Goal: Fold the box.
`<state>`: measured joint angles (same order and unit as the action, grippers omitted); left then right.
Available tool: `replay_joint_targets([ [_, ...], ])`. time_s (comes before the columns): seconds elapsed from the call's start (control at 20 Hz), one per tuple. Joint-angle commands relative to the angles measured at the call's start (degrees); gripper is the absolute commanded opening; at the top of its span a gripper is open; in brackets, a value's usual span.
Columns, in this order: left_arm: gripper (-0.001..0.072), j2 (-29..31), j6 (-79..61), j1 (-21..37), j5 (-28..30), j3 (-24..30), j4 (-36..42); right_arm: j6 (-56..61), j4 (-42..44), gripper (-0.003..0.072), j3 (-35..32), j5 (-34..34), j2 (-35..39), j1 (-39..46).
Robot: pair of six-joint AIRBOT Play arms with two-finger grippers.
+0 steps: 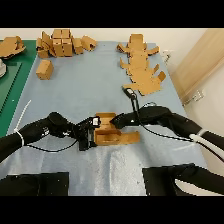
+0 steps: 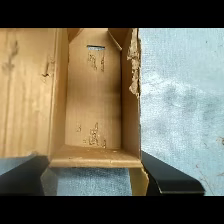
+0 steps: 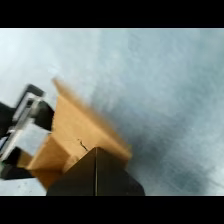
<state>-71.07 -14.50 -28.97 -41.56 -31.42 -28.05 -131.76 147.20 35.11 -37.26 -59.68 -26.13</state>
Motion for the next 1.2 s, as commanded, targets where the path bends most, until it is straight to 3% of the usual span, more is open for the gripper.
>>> replay_joint_targets([
  [0.0,0.0478,0.04,0.00,0.02,0.02,-0.07,0.00,3.80,-11.67,0.0004,0.87,-8.50,11.15,1.05],
  [0.05,0.0478,0.04,0.00,0.02,0.02,-0.07,0.00,7.98,-18.86,0.0005,0.87,-12.87,14.53,1.01],
  [0.1,0.0478,0.04,0.00,0.02,0.02,-0.07,0.00,10.49,-25.92,0.0055,0.87,-18.67,17.05,1.01],
  [0.2,0.0478,0.04,0.02,0.02,0.02,-0.07,0.00,11.89,-36.76,0.0225,0.61,-28.76,19.52,1.01],
  [0.3,0.0478,0.04,0.00,0.02,0.02,-0.07,0.00,11.74,-42.64,0.0436,-0.55,-31.85,19.69,1.01],
  [0.35,0.0478,0.04,0.00,0.02,0.02,-0.07,0.00,10.69,-42.82,0.0458,-1.60,-30.62,19.47,1.01],
  [0.6,0.0478,0.04,0.00,0.02,0.00,-0.07,0.02,-6.21,-40.02,0.0459,-4.35,-18.40,13.64,-2.64],
  [0.75,0.0478,0.04,0.00,0.02,0.02,-0.07,0.00,-8.92,-43.34,0.0459,-4.35,-11.17,9.81,-6.10],
  [1.15,0.0478,0.04,0.00,0.02,0.02,-0.07,0.00,-12.57,-41.27,0.0458,-4.35,-4.94,4.74,-11.43],
])
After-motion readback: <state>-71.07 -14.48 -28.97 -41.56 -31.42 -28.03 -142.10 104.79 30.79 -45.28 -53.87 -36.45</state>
